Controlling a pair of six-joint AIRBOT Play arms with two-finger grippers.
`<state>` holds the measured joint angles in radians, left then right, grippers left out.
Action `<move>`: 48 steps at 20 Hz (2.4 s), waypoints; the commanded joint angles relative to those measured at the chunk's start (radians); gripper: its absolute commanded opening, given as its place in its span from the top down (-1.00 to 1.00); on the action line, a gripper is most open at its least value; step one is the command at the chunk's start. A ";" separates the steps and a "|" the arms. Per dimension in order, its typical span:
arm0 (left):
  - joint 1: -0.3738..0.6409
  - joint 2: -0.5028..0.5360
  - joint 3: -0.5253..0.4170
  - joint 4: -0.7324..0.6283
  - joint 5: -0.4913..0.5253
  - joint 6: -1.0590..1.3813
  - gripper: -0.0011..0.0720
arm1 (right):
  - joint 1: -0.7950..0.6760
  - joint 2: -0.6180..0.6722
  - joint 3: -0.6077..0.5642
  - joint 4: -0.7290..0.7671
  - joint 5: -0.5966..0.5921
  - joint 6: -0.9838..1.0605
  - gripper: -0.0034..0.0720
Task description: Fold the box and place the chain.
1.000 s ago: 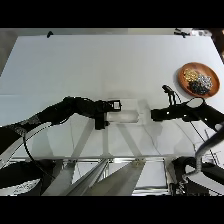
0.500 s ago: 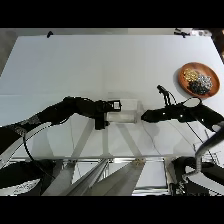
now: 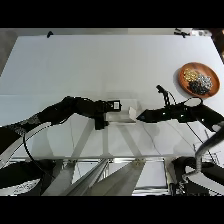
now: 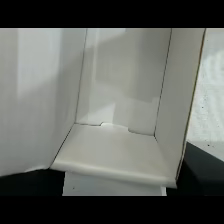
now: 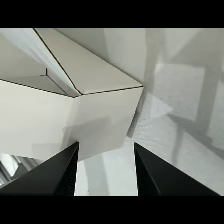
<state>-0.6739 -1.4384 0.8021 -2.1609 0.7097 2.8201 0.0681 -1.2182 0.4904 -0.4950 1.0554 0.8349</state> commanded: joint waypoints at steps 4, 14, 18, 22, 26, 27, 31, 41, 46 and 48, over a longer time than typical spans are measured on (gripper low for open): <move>-0.001 0.000 0.000 -0.003 -0.004 0.000 -0.11 | 0.001 0.002 0.008 0.032 0.053 -0.006 -0.20; -0.001 0.000 0.000 -0.003 -0.004 0.000 -0.11 | 0.001 0.003 0.008 -0.203 0.064 0.114 -0.20; -0.001 0.000 0.000 -0.003 -0.004 0.000 -0.11 | 0.001 0.003 0.008 -0.217 0.034 0.137 -0.17; -0.001 0.000 0.000 -0.003 -0.004 0.000 -0.11 | -0.030 0.005 0.064 -0.269 0.060 0.172 -0.16; -0.001 0.000 0.000 -0.003 -0.004 0.000 -0.11 | -0.035 0.038 0.148 -0.460 0.047 0.267 -0.15; -0.001 0.000 0.000 -0.003 -0.004 0.000 -0.11 | -0.035 0.040 0.153 -0.455 0.040 0.267 -0.15; -0.001 0.000 0.000 -0.003 -0.004 0.000 -0.11 | -0.027 0.041 0.153 -0.436 0.012 0.262 -0.15; -0.001 0.000 0.000 -0.003 -0.004 0.000 -0.11 | -0.024 0.077 0.154 -0.248 0.111 0.156 -0.38; -0.001 0.000 0.000 -0.003 -0.004 0.000 -0.11 | 0.083 0.077 0.154 -0.254 0.057 0.152 -0.41; -0.001 0.000 0.000 -0.003 -0.004 0.000 -0.11 | 0.112 0.077 0.154 -0.253 0.023 0.164 -0.58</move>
<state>-0.6750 -1.4387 0.8021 -2.1635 0.7055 2.8201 0.1345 -1.1419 0.6434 -0.7551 1.1202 0.9951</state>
